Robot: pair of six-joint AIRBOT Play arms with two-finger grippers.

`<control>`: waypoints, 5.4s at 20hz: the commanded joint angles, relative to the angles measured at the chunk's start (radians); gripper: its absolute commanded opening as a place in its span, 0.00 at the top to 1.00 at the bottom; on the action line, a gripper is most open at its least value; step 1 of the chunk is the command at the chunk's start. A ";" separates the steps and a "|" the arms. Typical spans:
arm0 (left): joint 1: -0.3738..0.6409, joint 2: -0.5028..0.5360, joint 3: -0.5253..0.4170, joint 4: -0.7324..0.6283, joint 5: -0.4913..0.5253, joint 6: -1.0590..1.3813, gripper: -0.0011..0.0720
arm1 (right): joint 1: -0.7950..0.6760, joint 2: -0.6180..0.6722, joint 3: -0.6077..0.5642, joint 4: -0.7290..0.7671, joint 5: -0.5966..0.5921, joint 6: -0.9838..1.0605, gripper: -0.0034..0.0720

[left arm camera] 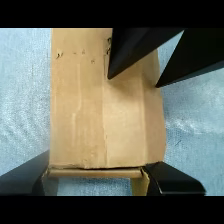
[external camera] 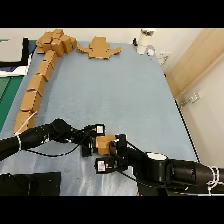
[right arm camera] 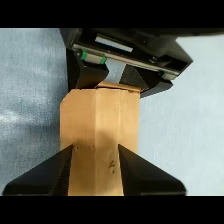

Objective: Fold the box.

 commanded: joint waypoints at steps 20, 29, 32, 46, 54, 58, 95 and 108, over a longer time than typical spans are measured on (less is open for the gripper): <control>0.000 0.000 0.001 0.000 0.000 0.001 0.31 | 0.032 -0.021 0.000 -0.076 -0.027 0.059 0.61; 0.000 0.000 0.001 0.000 0.000 0.001 0.31 | 0.082 -0.019 0.002 -0.086 -0.069 0.092 0.72; 0.000 0.000 0.001 0.000 0.000 0.001 0.31 | 0.092 -0.018 0.011 -0.095 -0.088 0.101 0.72; 0.000 0.000 0.001 0.000 0.000 0.001 0.31 | 0.093 0.002 0.038 -0.156 -0.127 0.112 0.72; 0.000 0.000 0.001 0.000 0.000 0.001 0.31 | 0.092 0.001 0.058 -0.159 -0.134 0.112 0.74; 0.000 0.000 0.001 0.000 0.000 0.001 0.31 | 0.092 0.000 0.059 -0.159 -0.140 0.112 0.77; 0.000 0.000 0.001 0.000 0.000 0.001 0.31 | 0.092 -0.102 0.069 -0.138 -0.087 0.113 0.42; 0.000 0.000 0.001 0.000 0.000 0.001 0.31 | 0.092 -0.099 0.114 -0.166 -0.148 0.112 0.60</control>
